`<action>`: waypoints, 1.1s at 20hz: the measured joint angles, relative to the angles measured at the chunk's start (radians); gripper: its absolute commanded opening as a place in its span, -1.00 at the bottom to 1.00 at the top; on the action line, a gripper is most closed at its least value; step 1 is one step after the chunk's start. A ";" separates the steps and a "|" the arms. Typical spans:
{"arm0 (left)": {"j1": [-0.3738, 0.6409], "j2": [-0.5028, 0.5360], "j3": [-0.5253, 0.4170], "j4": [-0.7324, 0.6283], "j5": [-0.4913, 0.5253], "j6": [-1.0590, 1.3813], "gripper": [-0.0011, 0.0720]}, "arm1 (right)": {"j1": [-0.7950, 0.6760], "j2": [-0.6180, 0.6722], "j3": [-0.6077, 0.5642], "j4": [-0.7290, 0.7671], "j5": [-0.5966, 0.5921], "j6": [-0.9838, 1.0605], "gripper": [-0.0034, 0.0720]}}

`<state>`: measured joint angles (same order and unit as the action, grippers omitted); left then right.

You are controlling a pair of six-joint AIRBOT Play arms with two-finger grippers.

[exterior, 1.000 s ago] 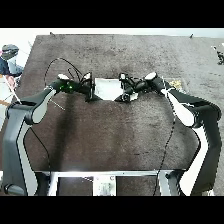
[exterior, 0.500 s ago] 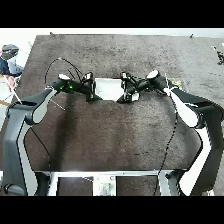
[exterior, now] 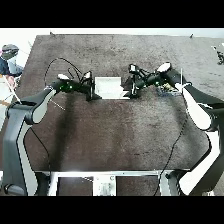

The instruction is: Fold the box and place the chain.

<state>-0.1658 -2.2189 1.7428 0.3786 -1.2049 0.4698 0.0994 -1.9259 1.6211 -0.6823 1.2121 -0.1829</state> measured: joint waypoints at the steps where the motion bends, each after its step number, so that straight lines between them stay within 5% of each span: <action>1: 0.000 0.000 0.000 0.000 -0.003 0.000 -0.49 | -0.001 0.014 0.000 0.001 0.008 0.012 -0.04; 4: 0.000 0.000 0.000 0.002 -0.007 0.001 -0.49 | -0.005 0.042 0.000 0.053 0.035 0.038 -0.84; 8: 0.000 0.000 0.000 0.003 -0.010 0.002 -0.49 | 0.018 0.042 0.000 0.169 0.023 0.049 -0.84; 12: 0.000 0.000 0.000 0.003 -0.013 0.002 -0.49 | 0.059 0.016 0.000 0.214 -0.129 0.048 -0.84; 17: 0.000 0.000 0.000 0.003 -0.014 0.002 -0.49 | 0.075 -0.001 0.000 0.222 -0.312 0.046 -0.84; 22: 0.000 0.000 0.000 0.003 -0.015 0.002 -0.49 | 0.079 -0.038 0.000 0.180 -0.348 0.045 -0.84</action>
<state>-0.1661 -2.2192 1.7428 0.3820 -1.2201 0.4713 0.1787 -1.9640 1.6215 -0.5018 0.8639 -0.1379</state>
